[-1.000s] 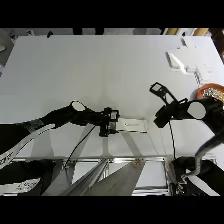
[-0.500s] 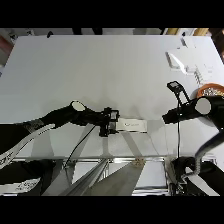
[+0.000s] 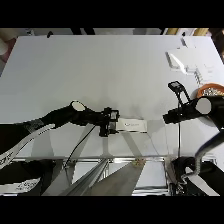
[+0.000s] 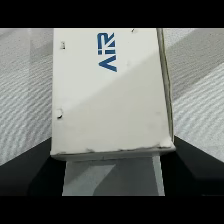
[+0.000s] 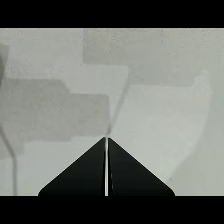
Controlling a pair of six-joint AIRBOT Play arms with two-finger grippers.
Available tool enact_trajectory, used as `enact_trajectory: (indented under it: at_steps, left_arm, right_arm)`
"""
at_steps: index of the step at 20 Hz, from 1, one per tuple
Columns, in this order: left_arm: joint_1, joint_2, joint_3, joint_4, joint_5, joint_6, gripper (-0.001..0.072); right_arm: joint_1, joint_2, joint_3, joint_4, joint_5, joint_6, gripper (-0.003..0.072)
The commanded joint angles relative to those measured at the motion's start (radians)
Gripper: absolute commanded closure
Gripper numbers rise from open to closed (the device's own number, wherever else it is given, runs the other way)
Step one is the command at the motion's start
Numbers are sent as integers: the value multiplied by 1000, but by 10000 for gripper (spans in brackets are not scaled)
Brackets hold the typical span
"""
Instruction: Fold the box and place the chain.
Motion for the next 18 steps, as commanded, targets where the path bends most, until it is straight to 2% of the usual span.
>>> enact_trajectory:
  at_steps: [1, 4, 8, 10, 13, 16, 18]
  left_arm:
    - [1, 7, 1, 0, 0, -24, 389]
    - [29, 86, 1, 48, 1, -173, 395]
    - [163, 278, 1, 261, 1, -461, 396]
    - [287, 391, 1, 359, 9, -622, 399]
    - [513, 517, 0, 402, 34, -856, 399]
    - [734, 567, 0, 585, 49, -1085, 398]
    - [850, 562, 0, 677, 65, -1196, 397]
  right_arm:
    - [-1, -1, -1, 0, 1, 1, 666]
    - [-1, -1, -1, 0, 1, 1, 666]
    - [-1, -1, -1, 0, 1, 1, 666]
    - [-1, -1, -1, 0, 1, 1, 666]
    - [-1, -1, -1, 0, 1, 1, 666]
    - [-1, -1, -1, 0, 1, 1, 666]
    - [-1, -1, -1, 0, 1, 1, 666]
